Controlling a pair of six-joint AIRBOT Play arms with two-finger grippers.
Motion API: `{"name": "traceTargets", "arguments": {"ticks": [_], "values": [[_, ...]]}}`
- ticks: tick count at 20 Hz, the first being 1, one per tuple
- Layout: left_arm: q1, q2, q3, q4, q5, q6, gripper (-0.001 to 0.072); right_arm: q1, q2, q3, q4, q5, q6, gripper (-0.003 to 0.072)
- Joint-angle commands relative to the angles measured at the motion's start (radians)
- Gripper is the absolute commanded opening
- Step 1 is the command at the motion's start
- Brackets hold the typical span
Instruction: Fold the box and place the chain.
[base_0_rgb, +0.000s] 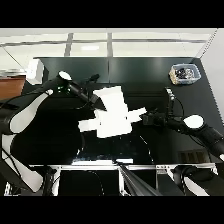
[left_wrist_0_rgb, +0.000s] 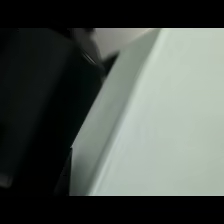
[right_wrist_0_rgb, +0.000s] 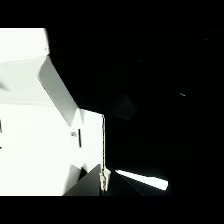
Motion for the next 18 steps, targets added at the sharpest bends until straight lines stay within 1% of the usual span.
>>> {"name": "traceTargets", "arguments": {"ticks": [1,2,3,5,6,7,8,9,10,11,14,15,16,17,18], "values": [[-0.035,-0.027,0.068,0.135,-0.076,0.109,0.0265,0.001,0.001,0.0,0.001,0.0,0.0,0.0015],[-0.04,-0.027,0.08,0.147,-0.085,0.137,0.0236,0.001,0.001,0.0,0.0,0.0,0.0,0.0014],[-0.042,-0.027,0.089,0.147,-0.097,0.166,0.0163,0.001,0.001,0.0,0.0,0.001,0.0,0.0015],[-0.044,-0.027,0.099,0.147,-0.102,0.193,0.014,0.001,0.001,0.0,0.0,0.001,0.0,0.0015],[-0.044,-0.027,0.103,0.148,-0.099,0.196,0.0064,0.001,0.001,0.0,0.0,0.001,0.0,0.0015],[-0.044,-0.027,0.108,0.149,-0.1,0.209,0.0022,0.001,0.001,0.0,0.0,0.001,0.0,0.002],[-0.044,-0.027,0.114,0.15,-0.1,0.211,0.0021,0.0,0.001,0.001,0.0,-0.008,0.0,0.0199],[-0.044,-0.026,0.125,0.15,-0.101,0.211,0.0021,-0.006,0.001,0.006,-0.011,-0.021,-0.001,0.0591],[-0.044,-0.022,0.135,0.151,-0.101,0.209,0.0019,-0.019,0.001,0.024,-0.045,-0.003,-0.007,0.0699],[-0.044,-0.011,0.142,0.152,-0.098,0.198,0.0019,-0.041,0.001,0.056,-0.105,0.038,-0.008,0.0699],[-0.051,0.051,0.139,0.174,-0.107,0.159,0.0016,-0.126,0.001,0.225,-0.365,0.27,-0.009,0.0695],[-0.061,0.088,0.116,0.172,-0.092,0.165,0.0015,-0.145,0.001,0.277,-0.439,0.341,-0.024,0.0695],[-0.078,0.139,0.074,0.172,-0.049,0.19,0.0015,-0.154,0.001,0.321,-0.507,0.402,-0.056,0.0695],[-0.098,0.195,0.015,0.156,0.002,0.242,0.0015,-0.154,0.001,0.347,-0.557,0.439,-0.095,0.0695],[-0.116,0.244,-0.047,0.127,0.05,0.327,0.0015,-0.152,0.001,0.356,-0.571,0.455,-0.15,0.0695]]}}
